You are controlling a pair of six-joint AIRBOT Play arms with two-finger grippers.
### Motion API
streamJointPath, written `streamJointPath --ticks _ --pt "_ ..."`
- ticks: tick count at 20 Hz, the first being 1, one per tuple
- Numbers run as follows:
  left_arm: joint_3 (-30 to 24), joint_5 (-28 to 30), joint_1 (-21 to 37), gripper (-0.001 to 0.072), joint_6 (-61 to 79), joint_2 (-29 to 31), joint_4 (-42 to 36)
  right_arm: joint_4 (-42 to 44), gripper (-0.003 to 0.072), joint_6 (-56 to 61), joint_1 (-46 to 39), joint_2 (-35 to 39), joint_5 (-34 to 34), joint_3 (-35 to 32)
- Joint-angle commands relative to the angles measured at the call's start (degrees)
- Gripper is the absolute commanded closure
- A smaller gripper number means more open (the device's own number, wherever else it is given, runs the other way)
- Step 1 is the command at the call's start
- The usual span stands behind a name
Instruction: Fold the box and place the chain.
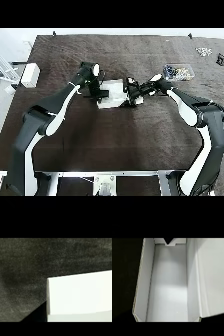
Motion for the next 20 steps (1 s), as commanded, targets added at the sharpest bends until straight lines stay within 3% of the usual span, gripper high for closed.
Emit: streamJointPath --ticks 1,2,9,14,20 --pt "0.1 1.1 0.0 0.0312 0.0 0.0 -0.3 -0.1 0.0141 0.2 0.0 0.0 0.0 0.0" --pt "0.1 1.0 0.0 0.0178 0.1 0.0 -0.3 -0.1 0.0141 0.2 0.0 0.0 0.0 0.0" --pt "0.2 2.3 0.6 0.0174 8.7 4.2 -2.3 -0.1 0.0141 0.2 0.0 0.0 0.0 0.0" --pt "-0.9 2.4 3.1 0.0175 27.5 10.6 -2.8 -0.1 0.0141 0.2 0.0 0.0 0.0 0.0" --pt "-3.5 -5.1 15.1 0.0176 62.9 12.4 -23.7 -0.1 0.0141 0.2 0.0 0.0 0.0 0.0"
